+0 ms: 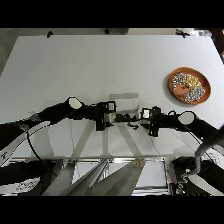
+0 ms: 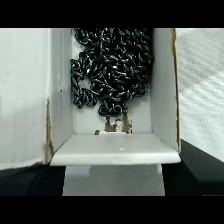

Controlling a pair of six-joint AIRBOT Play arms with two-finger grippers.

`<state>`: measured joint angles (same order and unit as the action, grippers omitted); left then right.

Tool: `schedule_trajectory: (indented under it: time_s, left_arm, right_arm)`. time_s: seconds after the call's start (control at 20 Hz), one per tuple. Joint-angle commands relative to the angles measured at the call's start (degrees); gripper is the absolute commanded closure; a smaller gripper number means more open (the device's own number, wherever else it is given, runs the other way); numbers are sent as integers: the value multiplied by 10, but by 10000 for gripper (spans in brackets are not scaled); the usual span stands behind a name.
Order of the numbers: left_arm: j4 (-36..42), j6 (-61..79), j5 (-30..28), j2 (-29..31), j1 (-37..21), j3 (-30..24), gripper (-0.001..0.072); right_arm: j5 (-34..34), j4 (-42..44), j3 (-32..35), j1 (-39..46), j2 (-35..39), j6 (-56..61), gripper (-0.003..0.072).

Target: Fold the box and place the chain.

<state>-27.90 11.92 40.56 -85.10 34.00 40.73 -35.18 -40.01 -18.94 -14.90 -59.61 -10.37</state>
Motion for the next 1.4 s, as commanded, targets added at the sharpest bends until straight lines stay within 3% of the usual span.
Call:
schedule_trajectory:
  time_s: [0.0,0.05,0.2,0.25,0.35,0.55,0.8,0.9,1.1,1.25,1.35]
  left_arm:
    - [0,0,0,0,0,0,322]
    - [0,0,0,0,0,0,322]
    - [0,0,0,0,0,0,322]
    - [0,0,0,0,0,0,322]
    - [0,0,0,0,0,0,322]
    - [0,0,0,0,0,0,322]
    - [0,0,0,0,0,0,322]
    - [0,0,0,0,0,0,322]
    - [0,0,0,0,0,0,322]
    - [0,0,0,0,0,0,322]
    - [0,0,0,0,0,0,322]
  right_arm:
    - [32,32,0,-9,-12,-7,399]
    - [37,45,0,-9,-12,-7,402]
    - [46,58,0,-9,-12,-7,533]
    - [46,58,0,-9,-12,-7,538]
    - [43,57,0,-9,-10,-5,676]
    - [75,24,0,-9,65,78,676]
    - [68,-151,0,-7,205,289,676]
    - [55,-181,0,-7,261,360,676]
    - [45,-76,0,-28,345,419,676]
    - [45,11,0,-78,346,419,676]
    - [47,22,0,-115,334,419,676]
